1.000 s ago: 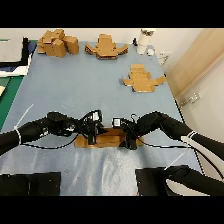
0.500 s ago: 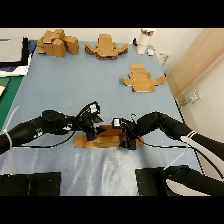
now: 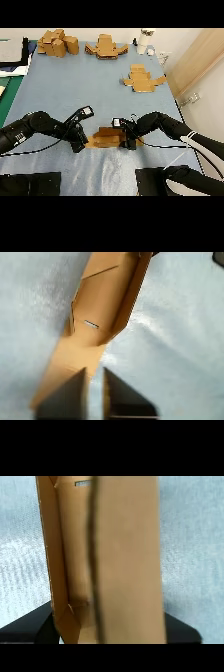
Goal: Fold the box.
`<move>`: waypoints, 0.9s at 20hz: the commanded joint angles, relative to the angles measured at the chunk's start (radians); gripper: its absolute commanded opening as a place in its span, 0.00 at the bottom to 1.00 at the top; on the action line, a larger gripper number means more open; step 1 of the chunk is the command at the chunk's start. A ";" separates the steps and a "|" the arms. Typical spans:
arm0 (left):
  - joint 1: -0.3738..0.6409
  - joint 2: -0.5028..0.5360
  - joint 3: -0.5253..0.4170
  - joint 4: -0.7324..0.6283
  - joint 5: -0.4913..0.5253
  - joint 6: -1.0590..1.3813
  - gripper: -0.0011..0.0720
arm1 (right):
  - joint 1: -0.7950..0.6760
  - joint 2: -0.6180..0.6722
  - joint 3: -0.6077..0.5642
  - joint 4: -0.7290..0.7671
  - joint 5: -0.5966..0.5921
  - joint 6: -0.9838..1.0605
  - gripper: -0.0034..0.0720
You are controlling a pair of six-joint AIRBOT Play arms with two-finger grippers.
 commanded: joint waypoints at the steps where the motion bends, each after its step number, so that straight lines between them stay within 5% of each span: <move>1: -0.016 0.014 0.005 -0.172 -0.062 -0.239 0.03 | 0.000 0.000 0.000 0.000 -0.001 0.000 0.74; 5: 0.001 -0.087 0.039 -0.387 0.132 -0.255 0.03 | 0.000 0.000 0.000 -0.003 -0.002 0.000 0.74; 11: 0.024 -0.266 0.155 -0.523 0.196 -0.235 0.04 | 0.000 0.000 0.000 -0.003 -0.002 0.000 0.74; 18: 0.028 -0.381 0.170 -0.502 0.256 -0.236 0.03 | 0.000 0.000 0.000 -0.003 -0.001 0.000 0.74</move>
